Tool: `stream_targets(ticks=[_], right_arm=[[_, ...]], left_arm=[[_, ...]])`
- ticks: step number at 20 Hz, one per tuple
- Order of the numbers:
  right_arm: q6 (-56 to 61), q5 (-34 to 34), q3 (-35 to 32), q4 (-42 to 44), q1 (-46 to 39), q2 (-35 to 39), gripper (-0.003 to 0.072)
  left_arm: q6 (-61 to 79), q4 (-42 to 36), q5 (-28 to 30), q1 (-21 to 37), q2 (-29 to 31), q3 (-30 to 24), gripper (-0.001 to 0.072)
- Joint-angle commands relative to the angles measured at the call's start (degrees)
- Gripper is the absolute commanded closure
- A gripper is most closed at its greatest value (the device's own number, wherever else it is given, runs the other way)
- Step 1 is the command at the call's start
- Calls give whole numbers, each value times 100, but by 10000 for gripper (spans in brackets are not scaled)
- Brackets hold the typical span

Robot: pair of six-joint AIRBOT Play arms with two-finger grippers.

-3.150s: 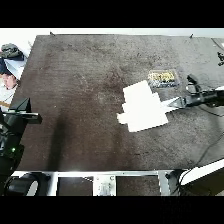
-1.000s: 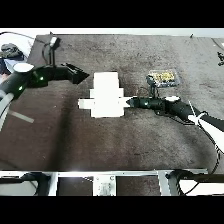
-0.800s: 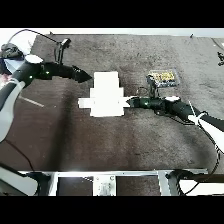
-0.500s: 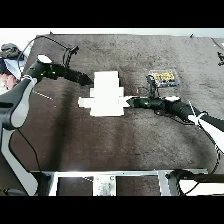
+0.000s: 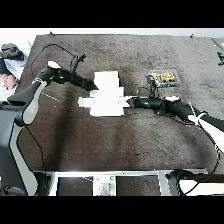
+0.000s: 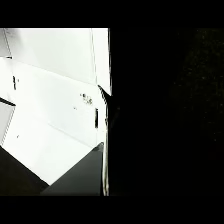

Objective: Fold the box and place the chain.

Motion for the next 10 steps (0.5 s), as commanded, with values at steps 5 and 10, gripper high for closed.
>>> stream_targets(ticks=[5,10], right_arm=[[2,4,7,-2,0,-4,675],[4,4,7,-2,0,-4,675]], left_arm=[[155,-92,-424,-101,-192,179,243],[151,-81,-490,-85,-192,328,435]])
